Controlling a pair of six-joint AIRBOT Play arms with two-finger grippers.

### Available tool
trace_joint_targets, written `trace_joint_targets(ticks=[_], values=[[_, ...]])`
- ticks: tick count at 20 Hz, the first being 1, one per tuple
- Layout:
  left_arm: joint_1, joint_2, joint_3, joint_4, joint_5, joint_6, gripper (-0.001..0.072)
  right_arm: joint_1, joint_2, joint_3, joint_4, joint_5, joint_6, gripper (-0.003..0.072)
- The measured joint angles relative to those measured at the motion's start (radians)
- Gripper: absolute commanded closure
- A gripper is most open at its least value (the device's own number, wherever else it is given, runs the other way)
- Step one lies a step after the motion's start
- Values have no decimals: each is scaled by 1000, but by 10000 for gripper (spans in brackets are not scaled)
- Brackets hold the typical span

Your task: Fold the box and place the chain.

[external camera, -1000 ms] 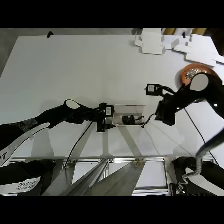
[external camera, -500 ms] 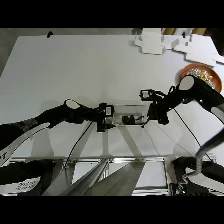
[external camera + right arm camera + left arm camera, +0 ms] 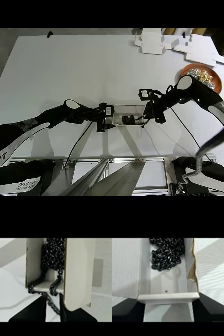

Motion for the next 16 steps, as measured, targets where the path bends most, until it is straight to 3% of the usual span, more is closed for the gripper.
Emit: trace_joint_targets(ticks=[1,3,4,11,16], values=[[0,0,0,0,0,0,497,0,-2,0,2,0,0,545],[0,0,0,1,0,0,497,0,-8,0,8,-2,-2,655],[0,0,0,1,0,0,497,0,-12,0,9,0,-3,671],[0,0,0,-1,0,0,497,-1,-7,0,-88,21,66,672],[0,0,0,-1,0,0,497,-1,94,0,-181,39,134,671]])
